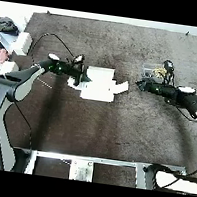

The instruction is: Fold the box and place the chain.

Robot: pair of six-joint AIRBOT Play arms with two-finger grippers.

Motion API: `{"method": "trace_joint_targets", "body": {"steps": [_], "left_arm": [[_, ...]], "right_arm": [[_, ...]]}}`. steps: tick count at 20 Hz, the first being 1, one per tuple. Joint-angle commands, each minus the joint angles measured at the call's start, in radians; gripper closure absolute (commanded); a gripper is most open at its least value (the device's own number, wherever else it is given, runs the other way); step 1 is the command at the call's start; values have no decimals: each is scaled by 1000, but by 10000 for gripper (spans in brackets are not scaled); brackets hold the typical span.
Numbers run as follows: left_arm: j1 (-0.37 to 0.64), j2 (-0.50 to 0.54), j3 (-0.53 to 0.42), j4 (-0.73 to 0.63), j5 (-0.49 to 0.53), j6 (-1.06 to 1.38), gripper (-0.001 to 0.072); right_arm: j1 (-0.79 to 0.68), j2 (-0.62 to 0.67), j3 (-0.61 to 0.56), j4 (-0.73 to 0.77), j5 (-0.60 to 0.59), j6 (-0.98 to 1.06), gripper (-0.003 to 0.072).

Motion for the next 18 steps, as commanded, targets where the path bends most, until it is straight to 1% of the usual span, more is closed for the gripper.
{"method": "trace_joint_targets", "body": {"steps": [1, 3, 5, 8, 10, 11, 14, 15, 16, 18], "left_arm": [[3, -2, -17, -47, 27, 37, 702], [2, -2, -18, -45, 35, 35, 701], [2, -2, -18, -45, 44, 36, 699], [2, -2, -17, -38, 40, 36, 698], [2, -2, -17, -38, 39, 35, 698], [2, -2, -17, -39, 40, 35, 698], [2, -2, -17, -39, 41, 36, 698], [2, -2, -17, -39, 41, 36, 698], [2, -2, -17, -39, 41, 36, 698], [2, -2, -17, -39, 41, 36, 698]], "right_arm": [[0, -1, 0, -1, -2, -6, 393], [0, -1, 0, -1, -2, -11, 393], [0, -1, 0, 0, 8, -71, 393], [0, 0, 1, 45, 53, -244, 392], [0, 4, 8, 111, 111, -396, 392], [0, 5, 22, 143, 158, -446, 392], [12, 5, 63, 172, 312, -526, 388], [27, 4, 65, 171, 343, -553, 213], [47, 3, 65, 156, 349, -591, 79], [99, 1, 65, 94, 323, -661, 82]]}}
